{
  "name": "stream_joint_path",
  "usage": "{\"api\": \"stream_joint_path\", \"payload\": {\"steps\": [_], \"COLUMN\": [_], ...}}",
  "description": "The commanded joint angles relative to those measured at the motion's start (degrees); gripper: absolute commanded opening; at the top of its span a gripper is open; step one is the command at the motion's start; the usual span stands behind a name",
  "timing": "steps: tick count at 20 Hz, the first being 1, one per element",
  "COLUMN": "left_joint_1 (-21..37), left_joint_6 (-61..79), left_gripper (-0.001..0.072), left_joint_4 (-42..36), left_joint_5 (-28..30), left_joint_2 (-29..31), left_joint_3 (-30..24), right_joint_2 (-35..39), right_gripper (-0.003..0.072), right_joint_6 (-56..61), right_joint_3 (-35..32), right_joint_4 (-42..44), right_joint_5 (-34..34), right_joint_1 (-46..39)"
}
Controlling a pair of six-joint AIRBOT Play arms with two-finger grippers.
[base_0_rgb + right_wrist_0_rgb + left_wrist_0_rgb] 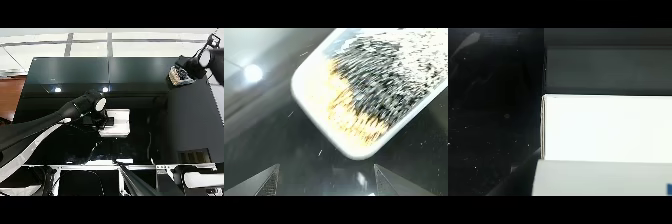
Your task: Fold the box and place the chain.
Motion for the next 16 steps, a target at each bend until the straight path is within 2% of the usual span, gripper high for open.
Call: {"api": "stream_joint_path", "payload": {"steps": [1,2,3,5,10,16], "left_joint_1": [0.0,0.0,0.0,0.0,0.0,0.0], "left_joint_6": [0.0,0.0,0.0,0.0,0.0,0.0], "left_gripper": [0.0027,0.0027,0.0027,0.0027,0.0027,0.0027], "left_joint_4": [0.0,0.0,0.0,0.0,0.0,0.0], "left_joint_5": [-0.2,-0.2,-0.1,-0.1,-0.2,-0.2], "left_joint_2": [0.0,0.0,0.0,0.0,0.0,0.0], "left_joint_3": [0.0,0.0,0.0,0.0,0.0,0.0], "right_joint_2": [-15.5,-18.0,-19.9,-22.1,-24.7,-25.1], "right_gripper": [0.0696,0.0607,0.0593,0.0589,0.0588,0.0587], "right_joint_6": [1.0,1.0,1.4,3.5,5.1,6.1], "right_joint_3": [21.0,24.3,26.7,29.0,29.0,29.0], "right_joint_4": [6.4,7.5,8.7,9.7,16.1,16.1], "right_joint_5": [18.7,20.3,21.0,20.2,18.0,17.7], "right_joint_1": [-5.4,-5.9,-6.4,-6.5,-6.5,-6.7]}}
